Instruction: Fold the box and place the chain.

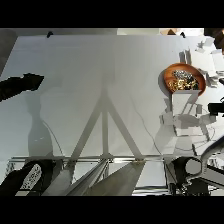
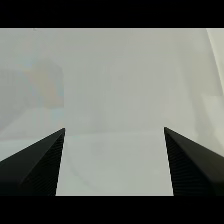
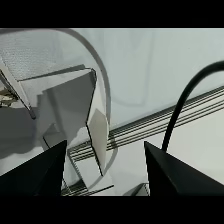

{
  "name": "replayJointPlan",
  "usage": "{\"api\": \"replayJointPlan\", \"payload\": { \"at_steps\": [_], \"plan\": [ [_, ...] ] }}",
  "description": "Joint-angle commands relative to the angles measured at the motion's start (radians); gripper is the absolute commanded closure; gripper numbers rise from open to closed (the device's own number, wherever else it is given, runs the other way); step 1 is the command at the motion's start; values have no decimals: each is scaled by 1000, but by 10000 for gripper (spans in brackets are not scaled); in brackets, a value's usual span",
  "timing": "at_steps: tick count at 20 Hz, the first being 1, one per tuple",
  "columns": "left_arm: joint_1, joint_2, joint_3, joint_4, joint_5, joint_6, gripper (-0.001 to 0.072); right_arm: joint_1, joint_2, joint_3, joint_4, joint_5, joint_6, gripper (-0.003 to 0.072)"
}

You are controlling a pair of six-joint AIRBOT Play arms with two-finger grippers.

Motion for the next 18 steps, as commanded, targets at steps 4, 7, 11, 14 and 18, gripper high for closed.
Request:
{"api": "replayJointPlan", "payload": {
  "at_steps": [4, 7, 11, 14, 18],
  "plan": [
    [1, 1, 1, 0, 0, 0, 15, -2, -122, 0, -13, -27, -28, 659],
    [1, 1, 1, 0, 0, 0, 15, -1, -129, 0, -9, 23, -29, 675],
    [1, 1, 1, 0, 0, 0, 15, 3, -95, 0, 67, 141, -85, 677],
    [1, 1, 1, 0, 0, 0, 15, 58, -14, 0, 186, 183, -115, 678],
    [1, 1, 1, 0, 0, 0, 15, 169, 124, 0, 432, 142, -130, 679]
  ]
}}
